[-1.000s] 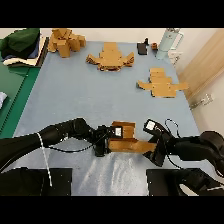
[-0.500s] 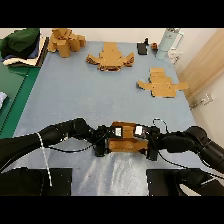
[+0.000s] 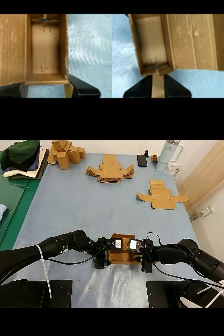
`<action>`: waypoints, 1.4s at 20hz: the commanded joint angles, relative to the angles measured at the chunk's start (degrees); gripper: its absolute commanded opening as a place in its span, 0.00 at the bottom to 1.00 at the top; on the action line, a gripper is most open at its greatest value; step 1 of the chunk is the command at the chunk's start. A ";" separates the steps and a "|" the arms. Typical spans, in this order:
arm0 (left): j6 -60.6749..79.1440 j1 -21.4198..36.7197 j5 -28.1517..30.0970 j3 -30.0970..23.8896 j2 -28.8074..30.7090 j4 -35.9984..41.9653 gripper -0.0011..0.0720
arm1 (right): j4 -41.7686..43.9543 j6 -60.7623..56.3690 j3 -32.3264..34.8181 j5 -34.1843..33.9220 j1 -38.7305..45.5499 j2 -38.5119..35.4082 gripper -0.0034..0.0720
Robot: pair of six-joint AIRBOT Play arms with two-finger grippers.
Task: Fold the box.
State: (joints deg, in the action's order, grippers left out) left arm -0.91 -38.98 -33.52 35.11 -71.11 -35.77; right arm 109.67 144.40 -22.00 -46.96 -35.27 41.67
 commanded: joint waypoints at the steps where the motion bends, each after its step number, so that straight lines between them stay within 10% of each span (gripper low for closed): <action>1: 0.00 0.04 0.02 0.07 0.04 0.00 0.74 | 4.28 3.91 0.76 3.65 -0.20 0.85 0.31; 4: 0.00 0.04 0.02 0.07 0.02 0.00 0.74 | 5.27 4.85 0.76 4.52 -0.22 1.62 0.32; 6: 0.00 0.04 0.00 0.07 0.04 0.00 0.74 | 5.27 4.85 0.83 4.52 -0.22 2.32 0.61; 10: 0.00 0.04 0.00 0.07 0.04 0.00 0.74 | 5.27 5.29 0.90 4.74 -0.22 3.04 0.84; 15: 0.00 0.02 0.02 0.07 0.04 0.00 0.74 | 5.01 5.22 0.90 4.68 -0.20 3.04 0.84; 16: 0.00 0.04 0.02 0.07 0.04 0.02 0.74 | 4.28 4.04 0.87 4.07 -0.17 2.99 0.70; 18: 0.00 0.02 0.00 0.07 0.04 0.00 0.74 | -1.11 -5.62 -0.22 -2.45 -0.15 2.03 0.11; 25: 0.00 0.04 0.02 0.09 0.04 0.00 0.74 | -40.44 -71.65 -4.83 -21.05 3.21 -8.09 0.05; 28: 0.00 0.04 0.00 0.07 0.04 0.00 0.74 | -39.98 -77.92 -4.55 -25.18 11.37 -7.28 0.05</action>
State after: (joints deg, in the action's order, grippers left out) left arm -0.93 -38.98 -33.52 35.16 -71.11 -35.77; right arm 76.07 82.30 -26.28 -66.26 -29.23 35.09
